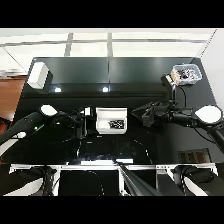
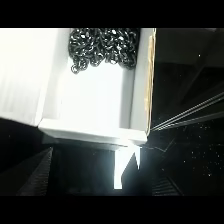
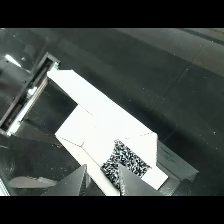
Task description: Fold the box and place the chain.
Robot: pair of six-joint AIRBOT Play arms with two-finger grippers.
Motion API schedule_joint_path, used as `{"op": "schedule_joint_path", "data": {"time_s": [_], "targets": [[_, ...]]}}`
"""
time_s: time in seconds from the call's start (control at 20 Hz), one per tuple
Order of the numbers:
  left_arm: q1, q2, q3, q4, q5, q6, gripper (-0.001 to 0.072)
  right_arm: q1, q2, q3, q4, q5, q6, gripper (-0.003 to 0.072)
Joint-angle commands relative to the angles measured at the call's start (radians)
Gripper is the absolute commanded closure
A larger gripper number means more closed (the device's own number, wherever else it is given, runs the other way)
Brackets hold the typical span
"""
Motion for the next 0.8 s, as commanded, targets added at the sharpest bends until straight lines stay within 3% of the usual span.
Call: {"op": "schedule_joint_path", "data": {"time_s": [0.0,0.4,0.75], "targets": [[-0.010,-0.018,0.011,-0.007,0.002,0.013,-0.0002,-0.001,0.000,0.000,0.000,0.000,0.000,0.0451],[-0.093,-0.055,0.052,0.018,0.056,-0.026,-0.0002,-0.001,0.000,0.000,0.000,-0.001,0.000,0.0452],[-0.042,-0.057,0.060,0.039,0.044,-0.028,-0.0001,-0.001,-0.001,0.000,0.000,0.000,0.000,0.0452]]}}
